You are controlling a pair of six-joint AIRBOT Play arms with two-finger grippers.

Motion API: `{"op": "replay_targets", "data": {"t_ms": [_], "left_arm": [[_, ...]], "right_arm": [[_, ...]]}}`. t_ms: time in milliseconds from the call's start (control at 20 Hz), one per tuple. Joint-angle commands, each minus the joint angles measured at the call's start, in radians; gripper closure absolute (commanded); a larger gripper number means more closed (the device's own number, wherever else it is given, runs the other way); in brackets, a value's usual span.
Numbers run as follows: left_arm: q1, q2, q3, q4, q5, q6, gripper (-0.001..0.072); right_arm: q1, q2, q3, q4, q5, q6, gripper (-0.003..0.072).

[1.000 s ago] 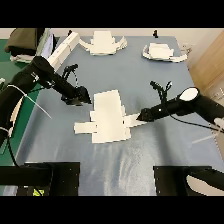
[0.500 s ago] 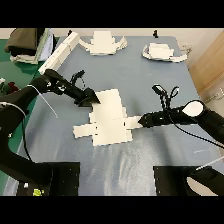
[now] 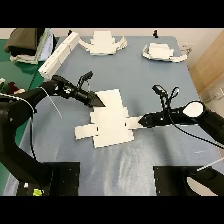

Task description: Fold the box.

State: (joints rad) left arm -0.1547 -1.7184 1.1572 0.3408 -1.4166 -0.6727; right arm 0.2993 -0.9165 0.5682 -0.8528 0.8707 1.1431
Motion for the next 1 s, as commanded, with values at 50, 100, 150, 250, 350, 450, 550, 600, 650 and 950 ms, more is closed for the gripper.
{"op": "replay_targets", "data": {"t_ms": [50, 100, 150, 250, 350, 450, 550, 600, 650, 950], "left_arm": [[-0.002, -0.004, 0.001, 0.0, -0.015, 0.068, 0.0695], [-0.002, -0.004, 0.001, 0.0, -0.016, 0.076, 0.0696], [-0.002, -0.004, 0.001, 0.0, -0.016, 0.082, 0.0696], [-0.007, -0.001, 0.002, 0.002, -0.015, 0.115, 0.07], [-0.034, 0.034, 0.003, 0.01, 0.042, 0.156, 0.0702], [-0.085, 0.109, 0.003, 0.044, 0.153, 0.224, 0.0703], [-0.144, 0.19, -0.006, 0.087, 0.253, 0.311, 0.0702], [-0.167, 0.225, -0.031, 0.081, 0.299, 0.369, 0.0703], [-0.189, 0.262, -0.072, 0.062, 0.357, 0.436, 0.0702], [-0.232, 0.459, -0.395, -0.268, 0.571, 1.004, 0.0701]], "right_arm": [[0.0, 0.001, 0.0, -0.001, 0.005, 0.004, 0.0681], [0.0, 0.001, 0.0, -0.001, 0.003, 0.01, 0.0681], [0.0, 0.001, 0.0, -0.001, 0.001, 0.012, 0.0676], [-0.005, 0.002, 0.005, -0.034, -0.03, 0.064, 0.04], [-0.043, 0.002, 0.039, -0.132, -0.033, 0.194, 0.0325], [-0.095, 0.002, 0.1, -0.224, 0.011, 0.288, 0.0326], [-0.142, 0.002, 0.172, -0.248, 0.077, 0.301, 0.0327], [-0.157, 0.003, 0.206, -0.248, 0.099, 0.311, 0.0327], [-0.167, 0.007, 0.237, -0.249, 0.108, 0.327, 0.0348], [-0.169, 0.017, 0.275, -0.244, 0.061, 0.36, 0.0411]]}}
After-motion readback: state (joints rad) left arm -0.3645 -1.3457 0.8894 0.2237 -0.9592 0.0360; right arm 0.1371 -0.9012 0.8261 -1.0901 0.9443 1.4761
